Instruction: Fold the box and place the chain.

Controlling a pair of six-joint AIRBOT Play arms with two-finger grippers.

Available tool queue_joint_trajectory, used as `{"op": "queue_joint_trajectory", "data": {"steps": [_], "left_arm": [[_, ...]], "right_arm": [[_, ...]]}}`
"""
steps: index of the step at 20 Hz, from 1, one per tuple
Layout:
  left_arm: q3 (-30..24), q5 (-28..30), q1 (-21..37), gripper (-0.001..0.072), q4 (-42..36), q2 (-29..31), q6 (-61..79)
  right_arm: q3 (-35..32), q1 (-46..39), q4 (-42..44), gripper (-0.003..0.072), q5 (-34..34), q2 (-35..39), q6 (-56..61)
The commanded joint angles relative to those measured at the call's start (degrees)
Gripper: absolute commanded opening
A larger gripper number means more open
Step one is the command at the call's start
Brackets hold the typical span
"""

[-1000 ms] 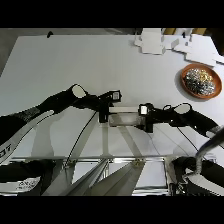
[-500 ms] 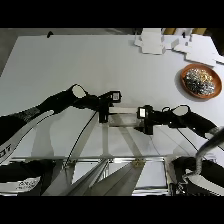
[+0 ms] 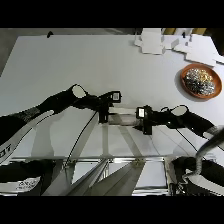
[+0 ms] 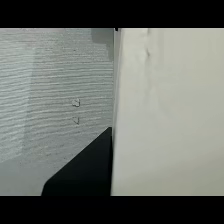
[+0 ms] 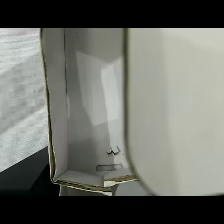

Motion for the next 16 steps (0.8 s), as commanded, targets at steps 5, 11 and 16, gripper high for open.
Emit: {"op": "queue_joint_trajectory", "data": {"steps": [5, 11, 16], "left_arm": [[0.00, 0.17, 0.00, 0.0003, -0.04, -0.02, -0.04], [0.00, 0.17, 0.00, 0.0003, -0.04, -0.02, -0.04], [0.00, 0.17, 0.00, 0.0003, -0.04, -0.02, -0.04]], "right_arm": [[-0.02, 0.07, -0.11, 0.0296, -0.55, -0.50, 0.15], [-0.02, 0.07, -0.11, 0.0300, -0.55, -0.50, 0.13], [-0.02, 0.07, -0.11, 0.0300, -0.52, -0.50, 0.13]]}}
